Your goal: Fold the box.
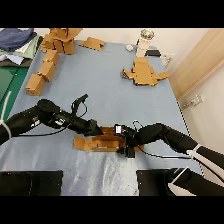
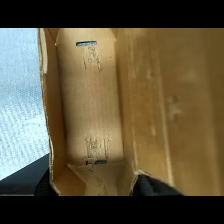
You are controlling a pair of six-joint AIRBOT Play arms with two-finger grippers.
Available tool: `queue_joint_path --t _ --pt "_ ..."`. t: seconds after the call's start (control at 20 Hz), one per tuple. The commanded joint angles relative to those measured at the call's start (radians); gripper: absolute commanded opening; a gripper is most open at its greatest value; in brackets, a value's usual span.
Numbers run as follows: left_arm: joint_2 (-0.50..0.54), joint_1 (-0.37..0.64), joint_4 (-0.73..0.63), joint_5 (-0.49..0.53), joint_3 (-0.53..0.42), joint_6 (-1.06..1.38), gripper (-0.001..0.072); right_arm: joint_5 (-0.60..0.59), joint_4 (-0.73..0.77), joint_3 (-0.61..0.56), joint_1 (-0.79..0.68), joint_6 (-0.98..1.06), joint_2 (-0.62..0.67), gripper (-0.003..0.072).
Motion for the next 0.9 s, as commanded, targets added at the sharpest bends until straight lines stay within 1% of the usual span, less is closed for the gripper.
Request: queue_joint_path --t 0.0,0.1,0.2,0.3,0.45,0.55,0.65,0.85 --pt "-0.098 -0.003 -0.05 0.067 0.069 0.028 0.0009 0.0 0.0 -0.001 0.0 0.0 0.0 0.0497" --pt "-0.13 -0.003 0.04 0.137 0.112 -0.01 0.0009 0.0 0.0 -0.001 0.0 0.0 0.0 0.0497" --pt "-0.155 -0.006 0.133 0.146 0.129 -0.056 0.0009 0.0 0.0 -0.001 0.0 0.0 0.0 0.0497" --pt "-0.183 -0.023 0.186 0.139 0.129 -0.078 0.0009 0.0 0.0 -0.001 0.0 0.0 0.0 0.0497" --pt "-0.23 -0.059 0.196 0.137 0.129 -0.077 0.0009 0.0 0.0 -0.001 0.0 0.0 0.0 0.0497" --pt "-0.25 -0.066 0.198 0.124 0.129 -0.074 0.0009 0.0 0.0 -0.001 0.0 0.0 0.0 0.0497" --pt "-0.249 -0.052 0.228 0.124 0.132 -0.074 0.0009 0.0 0.0 -0.001 0.0 0.0 0.0 0.0497" --pt "-0.249 -0.02 0.237 0.104 0.135 -0.072 0.001 0.0 0.0 -0.001 0.0 0.0 0.0 0.0497"
